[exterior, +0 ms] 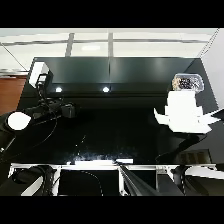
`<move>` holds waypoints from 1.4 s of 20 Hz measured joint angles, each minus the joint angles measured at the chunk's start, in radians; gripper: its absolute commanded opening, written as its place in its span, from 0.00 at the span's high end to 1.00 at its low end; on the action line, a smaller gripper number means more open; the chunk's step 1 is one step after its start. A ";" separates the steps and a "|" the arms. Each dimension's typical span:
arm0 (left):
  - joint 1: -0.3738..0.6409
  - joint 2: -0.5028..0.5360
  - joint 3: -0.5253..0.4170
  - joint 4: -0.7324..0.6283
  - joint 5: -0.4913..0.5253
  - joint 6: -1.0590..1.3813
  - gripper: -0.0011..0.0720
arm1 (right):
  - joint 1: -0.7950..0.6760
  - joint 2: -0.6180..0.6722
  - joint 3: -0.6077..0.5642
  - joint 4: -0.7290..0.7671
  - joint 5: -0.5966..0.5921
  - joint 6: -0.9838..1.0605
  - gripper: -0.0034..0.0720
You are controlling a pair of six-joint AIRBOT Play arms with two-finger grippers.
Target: Fold the box and place the chain.
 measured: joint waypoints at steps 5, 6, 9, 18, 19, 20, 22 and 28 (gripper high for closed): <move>-0.003 -0.002 0.000 -0.029 -0.005 0.000 0.01 | 0.094 0.087 -0.204 0.108 0.004 -0.005 0.94; -0.011 -0.004 -0.002 -0.047 -0.003 0.000 0.01 | 0.132 0.101 -0.252 0.138 0.004 -0.005 0.94; -0.067 -0.028 -0.007 -0.090 0.013 0.000 0.01 | 0.286 0.154 -0.397 0.278 -0.033 -0.013 0.94; -0.130 -0.243 -0.011 -0.274 -0.017 0.041 0.01 | 0.851 0.522 -0.730 0.603 -0.391 -0.203 0.94; -0.117 -0.278 -0.011 -0.334 -0.042 0.084 0.01 | 0.895 0.550 -0.745 0.613 -0.429 -0.211 0.94; -0.103 -0.322 -0.012 -0.410 -0.071 0.147 0.01 | 0.938 0.572 -0.758 0.624 -0.470 -0.217 0.94; -0.077 -0.409 -0.012 -0.576 -0.144 0.294 0.01 | 0.998 0.598 -0.772 0.636 -0.523 -0.226 0.94; -0.038 -0.623 -0.005 -0.927 -0.408 0.789 0.23 | 1.057 0.623 -0.786 0.650 -0.586 -0.232 0.94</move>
